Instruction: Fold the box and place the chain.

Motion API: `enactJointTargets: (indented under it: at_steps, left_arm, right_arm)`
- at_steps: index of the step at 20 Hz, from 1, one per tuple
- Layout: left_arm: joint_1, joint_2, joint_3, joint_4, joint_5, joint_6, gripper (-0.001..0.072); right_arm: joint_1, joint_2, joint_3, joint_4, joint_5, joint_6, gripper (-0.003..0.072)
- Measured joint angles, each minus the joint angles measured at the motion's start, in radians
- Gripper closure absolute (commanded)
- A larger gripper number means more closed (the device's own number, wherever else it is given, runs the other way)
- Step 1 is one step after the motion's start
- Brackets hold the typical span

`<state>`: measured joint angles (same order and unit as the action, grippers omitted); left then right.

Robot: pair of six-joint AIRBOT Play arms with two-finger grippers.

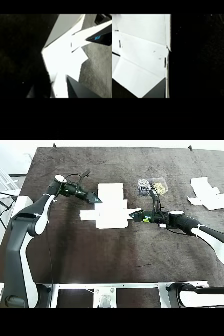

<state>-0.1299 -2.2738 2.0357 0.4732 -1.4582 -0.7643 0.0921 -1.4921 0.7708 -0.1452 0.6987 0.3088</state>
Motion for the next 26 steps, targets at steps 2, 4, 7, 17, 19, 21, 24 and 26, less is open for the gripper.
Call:
enactJointTargets:
  at_steps: [2,4,7,17,19,21,24,26]
  left_arm:
    - [-0.001,-0.003,0.000,-0.006,-0.001,0.003,0.0298]
    - [-0.001,-0.008,0.000,-0.014,-0.001,0.005,0.0298]
    - [-0.001,-0.015,0.000,-0.025,-0.001,0.012,0.0397]
    - [-0.001,-0.021,0.000,-0.051,-0.073,0.176,0.0692]
    - [-0.002,-0.021,0.000,-0.066,-0.111,0.273,0.0695]
    - [-0.002,-0.021,0.000,-0.082,-0.129,0.377,0.0695]
    - [-0.002,-0.017,-0.001,-0.116,-0.123,0.533,0.0695]
    - [-0.002,-0.008,-0.004,-0.127,-0.108,0.616,0.0695]
  right_arm:
    - [0.000,0.000,0.000,0.000,0.000,0.000,0.0671]
    - [0.000,0.000,0.000,0.000,0.000,0.000,0.0671]
    - [0.000,0.000,0.000,0.000,0.000,0.000,0.0671]
    - [-0.036,0.003,0.000,0.027,0.008,-0.001,0.0208]
    - [-0.093,0.010,0.000,0.062,0.038,-0.001,0.0208]
    - [-0.167,0.016,0.000,0.102,0.079,0.000,0.0208]
    - [-0.261,0.021,0.000,0.140,0.124,0.000,0.0208]
    - [-0.290,0.022,0.000,0.153,0.137,-0.002,0.0208]
